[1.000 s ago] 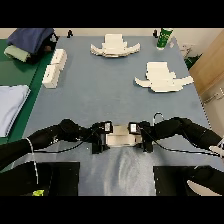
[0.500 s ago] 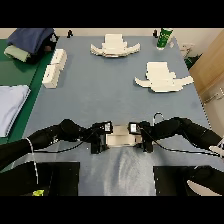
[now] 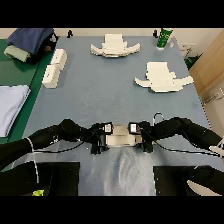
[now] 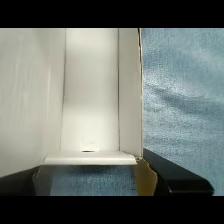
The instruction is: Fold the box.
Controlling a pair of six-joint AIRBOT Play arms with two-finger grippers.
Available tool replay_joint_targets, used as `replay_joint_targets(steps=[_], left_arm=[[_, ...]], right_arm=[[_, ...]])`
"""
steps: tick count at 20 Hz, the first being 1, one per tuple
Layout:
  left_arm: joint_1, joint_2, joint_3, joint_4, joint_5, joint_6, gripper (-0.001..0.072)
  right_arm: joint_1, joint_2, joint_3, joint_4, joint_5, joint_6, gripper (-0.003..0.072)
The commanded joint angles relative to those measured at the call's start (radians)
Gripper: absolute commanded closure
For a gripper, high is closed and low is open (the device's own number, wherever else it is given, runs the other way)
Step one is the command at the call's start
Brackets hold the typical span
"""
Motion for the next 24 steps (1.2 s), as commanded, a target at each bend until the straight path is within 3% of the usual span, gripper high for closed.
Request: replay_joint_targets(steps=[1, 3, 4, 24], left_arm=[[-0.003, -0.001, 0.001, -0.008, 0.009, 0.003, 0.0022], [-0.003, -0.001, 0.001, -0.01, 0.01, 0.003, 0.0214], [-0.003, -0.001, 0.001, -0.01, 0.009, 0.003, 0.0247], [-0.003, -0.001, 0.001, -0.01, 0.011, 0.003, 0.0246]], right_arm=[[0.0, 0.001, 0.0, 0.0, 0.0, 0.0, 0.0186], [0.0, 0.001, 0.0, 0.0, 0.0, 0.0, 0.0186], [0.0, 0.001, 0.0, 0.0, 0.0, 0.0, 0.0186], [0.0, 0.001, 0.0, 0.0, 0.0, 0.0, 0.0186]])
